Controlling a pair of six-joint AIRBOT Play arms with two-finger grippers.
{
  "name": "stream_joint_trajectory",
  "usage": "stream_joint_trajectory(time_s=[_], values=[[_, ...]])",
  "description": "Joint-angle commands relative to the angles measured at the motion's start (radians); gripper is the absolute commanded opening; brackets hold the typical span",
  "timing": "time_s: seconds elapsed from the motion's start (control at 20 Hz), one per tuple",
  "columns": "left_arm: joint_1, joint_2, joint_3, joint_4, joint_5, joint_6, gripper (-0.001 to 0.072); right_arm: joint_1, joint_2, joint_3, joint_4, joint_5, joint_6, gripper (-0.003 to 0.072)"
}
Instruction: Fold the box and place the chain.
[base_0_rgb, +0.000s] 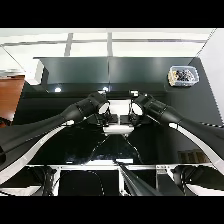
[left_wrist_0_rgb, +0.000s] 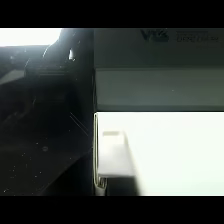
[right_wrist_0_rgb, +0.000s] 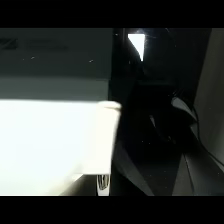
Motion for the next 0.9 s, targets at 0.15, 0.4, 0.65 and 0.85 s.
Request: stream_joint_trajectory(time_s=[0.15,0.4,0.65,0.85], values=[[0.003,0.0,0.0,0.003,0.002,0.001,0.0025,0.0,-0.004,0.0,-0.001,-0.003,-0.003,0.0015],[0.003,0.0,0.0,0.003,0.001,0.001,0.0025,0.0,-0.004,0.0,0.001,-0.016,0.003,0.0285],[0.003,0.0,0.0,0.003,0.001,0.001,0.0025,0.0,-0.004,0.0,0.002,-0.042,0.003,0.0283],[0.003,0.0,0.0,0.003,0.001,0.001,0.0025,0.0,-0.009,0.0,0.005,-0.042,0.003,0.0227]])
